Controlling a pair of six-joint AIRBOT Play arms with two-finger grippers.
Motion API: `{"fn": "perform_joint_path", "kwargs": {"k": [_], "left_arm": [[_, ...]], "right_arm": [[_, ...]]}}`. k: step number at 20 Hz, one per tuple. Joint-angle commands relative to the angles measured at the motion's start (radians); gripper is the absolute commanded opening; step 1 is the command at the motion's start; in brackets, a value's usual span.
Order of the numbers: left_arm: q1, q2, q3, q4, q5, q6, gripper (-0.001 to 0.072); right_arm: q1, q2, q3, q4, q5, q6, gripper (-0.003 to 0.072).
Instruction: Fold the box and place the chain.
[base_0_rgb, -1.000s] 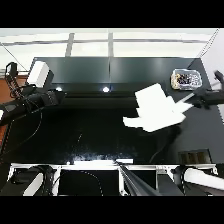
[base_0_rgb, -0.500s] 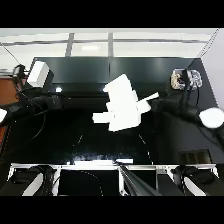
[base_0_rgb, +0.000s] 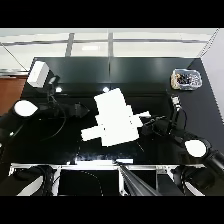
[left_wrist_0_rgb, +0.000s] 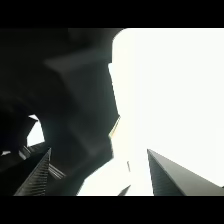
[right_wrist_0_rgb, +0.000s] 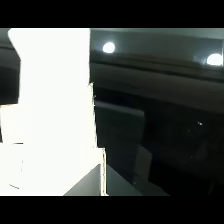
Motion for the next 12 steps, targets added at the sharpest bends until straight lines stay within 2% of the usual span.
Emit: {"fn": "perform_joint_path", "kwargs": {"k": [1,4,9,12], "left_arm": [[-0.006,-0.168,0.001,-0.243,-0.117,0.150,0.0705],[0.037,-0.314,0.006,-0.519,-0.197,0.391,0.0705],[0.018,-0.512,0.127,-0.549,-0.276,0.582,0.0705],[0.011,-0.620,0.244,-0.537,-0.547,0.743,0.0704]], "right_arm": [[0.019,0.007,-0.019,-0.008,-0.021,0.004,0.0009],[0.019,0.006,-0.019,-0.008,-0.020,0.010,0.0009],[0.019,0.007,-0.019,-0.004,-0.019,0.011,0.0009],[0.019,0.007,-0.019,-0.004,-0.020,0.011,0.0009]]}}
